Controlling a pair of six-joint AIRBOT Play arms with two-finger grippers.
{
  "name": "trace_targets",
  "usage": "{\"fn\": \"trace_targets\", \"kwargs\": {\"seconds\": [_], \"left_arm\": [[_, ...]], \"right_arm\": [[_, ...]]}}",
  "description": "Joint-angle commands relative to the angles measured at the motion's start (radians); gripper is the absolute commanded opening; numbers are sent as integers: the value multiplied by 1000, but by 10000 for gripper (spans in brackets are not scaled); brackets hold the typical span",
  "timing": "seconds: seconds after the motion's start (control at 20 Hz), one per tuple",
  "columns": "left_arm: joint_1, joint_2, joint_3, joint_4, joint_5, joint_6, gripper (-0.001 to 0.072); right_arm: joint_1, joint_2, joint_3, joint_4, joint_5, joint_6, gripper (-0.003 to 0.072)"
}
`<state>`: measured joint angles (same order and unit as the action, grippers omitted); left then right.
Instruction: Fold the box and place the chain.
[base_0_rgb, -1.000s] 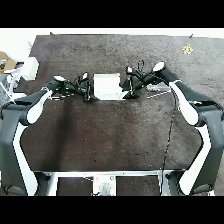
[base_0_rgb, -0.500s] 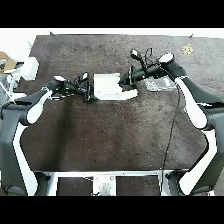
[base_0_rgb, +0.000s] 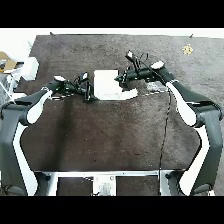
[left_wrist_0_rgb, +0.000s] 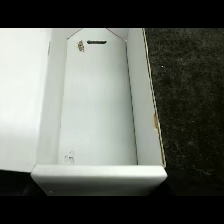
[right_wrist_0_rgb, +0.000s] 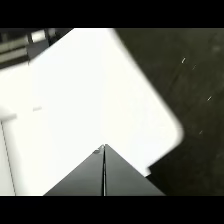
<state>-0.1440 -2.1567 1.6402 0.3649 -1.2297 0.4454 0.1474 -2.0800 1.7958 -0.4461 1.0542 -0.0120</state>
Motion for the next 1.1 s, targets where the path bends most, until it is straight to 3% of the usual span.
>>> {"fn": "trace_targets", "kwargs": {"seconds": [0.0,0.35,0.55,0.65,0.85,0.9,1.0,1.05], "left_arm": [[-1,0,0,0,0,0,523],[0,0,0,0,0,0,523],[-1,0,0,0,0,0,524],[0,0,0,0,0,0,523],[0,0,0,0,0,0,523],[0,0,0,0,0,0,523],[0,0,0,0,0,0,523],[-1,0,0,0,0,0,523]], "right_arm": [[3,-33,0,-73,35,-44,5],[3,-31,1,-79,35,-102,5],[-4,38,1,-74,38,-100,6],[-19,95,1,-83,96,-84,5],[-24,202,1,-332,185,-13,6],[-19,211,1,-405,187,-9,52],[-13,207,-8,-509,173,-11,612],[-14,204,-24,-522,150,-20,674]]}}
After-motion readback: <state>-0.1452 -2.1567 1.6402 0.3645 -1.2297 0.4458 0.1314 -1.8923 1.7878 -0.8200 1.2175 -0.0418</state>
